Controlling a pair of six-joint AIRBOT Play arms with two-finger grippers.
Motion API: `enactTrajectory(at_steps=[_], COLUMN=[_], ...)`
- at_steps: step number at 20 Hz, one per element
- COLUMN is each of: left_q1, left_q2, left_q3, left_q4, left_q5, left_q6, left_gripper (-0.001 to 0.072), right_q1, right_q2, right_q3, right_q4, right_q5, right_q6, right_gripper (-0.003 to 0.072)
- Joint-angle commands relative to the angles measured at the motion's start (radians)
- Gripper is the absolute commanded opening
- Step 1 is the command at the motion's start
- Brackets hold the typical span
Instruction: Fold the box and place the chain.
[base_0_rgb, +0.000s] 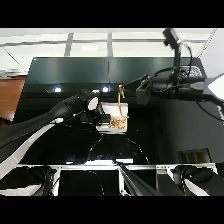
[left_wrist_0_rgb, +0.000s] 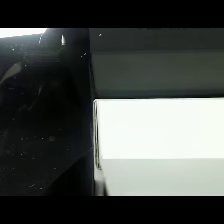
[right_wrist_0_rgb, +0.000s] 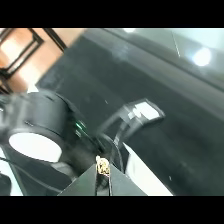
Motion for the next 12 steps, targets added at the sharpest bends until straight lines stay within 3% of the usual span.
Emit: enactTrajectory(at_steps=[1, 5, 12], left_q1=[0.001, 0.001, 0.001], left_q2=[0.001, 0.001, 0.001], left_q3=[0.001, 0.001, 0.001], left_q4=[0.0, 0.0, 0.0], left_q5=[0.0, 0.0, 0.0], left_q6=[0.0, 0.0, 0.0], left_gripper=[0.0029, 0.0028, 0.0028], right_q1=[-0.005, -0.005, -0.005], right_q2=[0.008, 0.008, 0.008], right_q3=[0.091, 0.1, 0.092], right_q4=[0.013, 0.099, 0.016], right_q5=[0.053, 0.058, 0.144], right_q6=[0.035, 0.031, 0.042], right_gripper=[0.002, 0.002, 0.0021])
